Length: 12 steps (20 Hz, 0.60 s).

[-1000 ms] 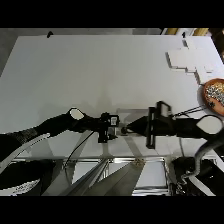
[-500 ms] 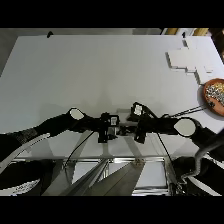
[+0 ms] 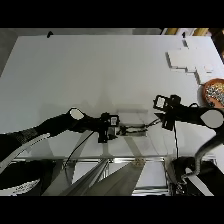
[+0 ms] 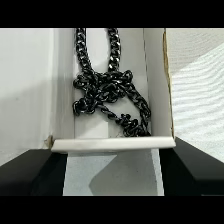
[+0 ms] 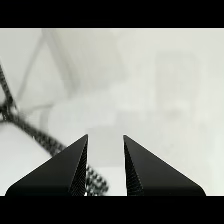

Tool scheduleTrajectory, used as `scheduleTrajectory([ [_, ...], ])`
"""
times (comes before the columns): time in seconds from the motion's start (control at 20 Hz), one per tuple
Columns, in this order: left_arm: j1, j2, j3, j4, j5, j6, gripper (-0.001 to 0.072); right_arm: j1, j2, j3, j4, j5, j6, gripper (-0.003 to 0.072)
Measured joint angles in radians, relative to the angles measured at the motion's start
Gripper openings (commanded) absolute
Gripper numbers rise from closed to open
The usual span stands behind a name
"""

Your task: Fold the box and place the chain.

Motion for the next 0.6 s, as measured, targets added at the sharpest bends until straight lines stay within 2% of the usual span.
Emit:
scheduleTrajectory([
  [0.2, 0.000, 0.000, 0.000, 0.000, 0.000, 0.000, 0.0331, -0.068, -0.076, -0.053, 0.065, 0.042, -0.172, 0.0217],
  [0.3, 0.000, 0.000, 0.000, 0.000, 0.000, 0.000, 0.0331, -0.077, -0.119, -0.077, 0.106, 0.054, -0.274, 0.0168],
  [0.6, 0.000, 0.000, 0.000, 0.000, 0.000, 0.000, 0.0331, -0.020, -0.227, -0.102, 0.174, 0.026, -0.439, 0.0150],
])
